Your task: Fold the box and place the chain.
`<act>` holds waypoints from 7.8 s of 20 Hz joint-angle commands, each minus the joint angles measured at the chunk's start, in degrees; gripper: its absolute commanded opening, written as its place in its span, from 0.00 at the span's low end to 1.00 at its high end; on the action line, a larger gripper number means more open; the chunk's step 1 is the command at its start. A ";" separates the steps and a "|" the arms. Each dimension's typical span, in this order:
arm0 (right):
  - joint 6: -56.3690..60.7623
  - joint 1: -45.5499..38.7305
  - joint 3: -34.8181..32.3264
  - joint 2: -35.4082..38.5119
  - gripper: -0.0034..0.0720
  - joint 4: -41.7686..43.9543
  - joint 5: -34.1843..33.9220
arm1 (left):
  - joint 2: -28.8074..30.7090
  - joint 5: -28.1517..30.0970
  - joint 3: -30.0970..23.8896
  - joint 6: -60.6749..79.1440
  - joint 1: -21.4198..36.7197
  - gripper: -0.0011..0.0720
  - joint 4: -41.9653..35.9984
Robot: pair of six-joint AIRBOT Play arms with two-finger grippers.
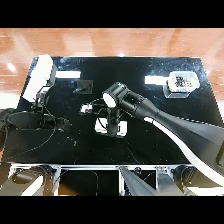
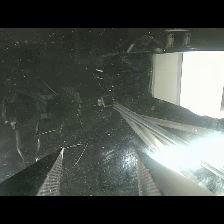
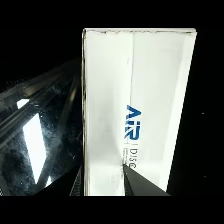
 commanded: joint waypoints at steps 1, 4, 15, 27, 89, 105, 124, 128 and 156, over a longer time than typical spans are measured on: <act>0.17 0.04 -0.04 -0.02 0.50 -0.02 -0.50 | -0.02 -0.07 -0.02 0.02 0.02 0.77 0.00; 0.17 0.04 -0.04 -0.50 0.50 0.02 -0.74 | -0.02 -0.22 -0.02 0.00 0.02 0.77 0.00; 0.17 0.04 -0.04 -1.27 0.50 0.11 -1.36 | -0.02 -0.24 -0.04 0.02 0.02 0.77 0.00; 9.55 0.02 -0.02 -0.26 0.50 -0.33 0.24 | -0.02 -0.11 -0.04 -0.66 0.02 0.77 -0.02; 27.17 -31.10 -34.21 26.53 0.08 1.92 -5.31 | -30.03 -1.77 20.50 77.18 -20.57 0.87 -9.01; 27.17 -31.10 -34.21 26.53 0.08 1.90 -5.49 | -30.58 -1.27 20.31 77.15 -20.79 0.87 -11.15; 27.17 -31.06 -34.21 26.53 0.08 2.05 -5.90 | -31.10 -4.28 18.43 77.15 -20.79 0.87 -11.13; 27.17 -31.06 -34.21 26.53 0.08 2.12 -5.92 | -31.45 -4.26 18.43 77.15 -20.79 0.87 -11.13; 27.15 -31.04 -34.21 26.56 0.08 2.19 -7.39 | -17.75 12.83 16.20 41.70 15.41 0.04 4.48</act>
